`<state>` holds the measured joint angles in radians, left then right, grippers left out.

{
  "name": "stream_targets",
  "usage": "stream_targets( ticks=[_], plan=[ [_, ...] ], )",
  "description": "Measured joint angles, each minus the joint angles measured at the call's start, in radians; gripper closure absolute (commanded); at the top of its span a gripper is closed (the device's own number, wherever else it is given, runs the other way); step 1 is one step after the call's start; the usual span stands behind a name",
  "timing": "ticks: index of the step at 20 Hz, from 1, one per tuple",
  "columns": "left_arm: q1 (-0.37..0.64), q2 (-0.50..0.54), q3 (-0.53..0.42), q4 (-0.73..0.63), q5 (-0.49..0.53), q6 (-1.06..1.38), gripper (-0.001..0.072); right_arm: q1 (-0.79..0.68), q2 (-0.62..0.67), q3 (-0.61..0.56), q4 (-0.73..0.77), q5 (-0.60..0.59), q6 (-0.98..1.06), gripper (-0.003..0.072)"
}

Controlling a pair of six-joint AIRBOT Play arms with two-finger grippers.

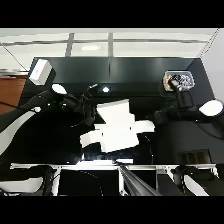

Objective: Fold the box and place the chain.

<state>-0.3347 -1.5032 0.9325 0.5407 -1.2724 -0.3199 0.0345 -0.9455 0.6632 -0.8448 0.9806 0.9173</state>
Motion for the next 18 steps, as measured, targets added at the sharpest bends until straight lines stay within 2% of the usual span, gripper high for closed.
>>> stream_targets(
  ticks=[4, 9, 13, 18],
  plan=[
    [-0.125, 0.087, 0.001, 0.061, 0.106, 0.047, 0.0686, -0.040, 0.000, 0.102, -0.135, 0.041, 0.001, -0.0004],
    [-0.239, 0.115, -0.007, 0.139, 0.266, 0.125, 0.0684, -0.037, 0.000, 0.132, -0.188, 0.119, -0.058, -0.0003],
    [-0.263, 0.098, -0.042, 0.122, 0.442, 0.217, 0.0682, -0.024, 0.000, 0.126, -0.201, 0.155, -0.135, -0.0003],
    [-0.257, 0.054, -0.063, 0.169, 0.477, 0.270, 0.0682, -0.019, 0.000, 0.116, -0.195, 0.150, -0.159, -0.0003]
  ],
)
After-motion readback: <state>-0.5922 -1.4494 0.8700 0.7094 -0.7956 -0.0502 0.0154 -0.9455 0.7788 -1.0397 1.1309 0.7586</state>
